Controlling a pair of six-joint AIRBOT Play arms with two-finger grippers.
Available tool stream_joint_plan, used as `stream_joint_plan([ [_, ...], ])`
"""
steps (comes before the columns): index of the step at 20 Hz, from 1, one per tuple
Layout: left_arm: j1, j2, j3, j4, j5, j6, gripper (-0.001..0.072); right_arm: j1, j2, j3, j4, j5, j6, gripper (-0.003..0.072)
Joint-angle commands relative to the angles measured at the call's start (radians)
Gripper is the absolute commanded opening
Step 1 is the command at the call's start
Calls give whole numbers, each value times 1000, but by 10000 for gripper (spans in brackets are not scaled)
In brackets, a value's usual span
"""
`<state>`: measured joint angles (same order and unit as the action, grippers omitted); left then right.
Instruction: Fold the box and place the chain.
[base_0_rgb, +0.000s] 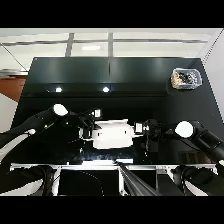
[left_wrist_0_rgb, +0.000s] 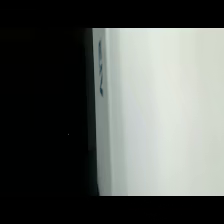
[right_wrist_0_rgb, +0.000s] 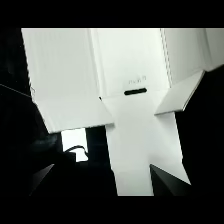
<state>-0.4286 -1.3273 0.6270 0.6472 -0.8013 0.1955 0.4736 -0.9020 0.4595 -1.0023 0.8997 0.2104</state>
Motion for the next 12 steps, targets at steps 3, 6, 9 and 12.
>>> stream_joint_plan([
  [3, 0, -1, 0, 18, 13, -2, 27, 80, -62, -2, 4, -73, -24, 694],
  [6, 0, -1, 0, 18, 13, -2, 27, 130, -103, -2, 58, -89, -51, 694],
  [9, 0, -1, 0, 18, 13, -2, 28, 180, -117, -2, 91, -162, -51, 694],
  [12, 0, -1, 0, 18, 13, -2, 28, 215, -125, -2, 120, -203, -50, 693],
])
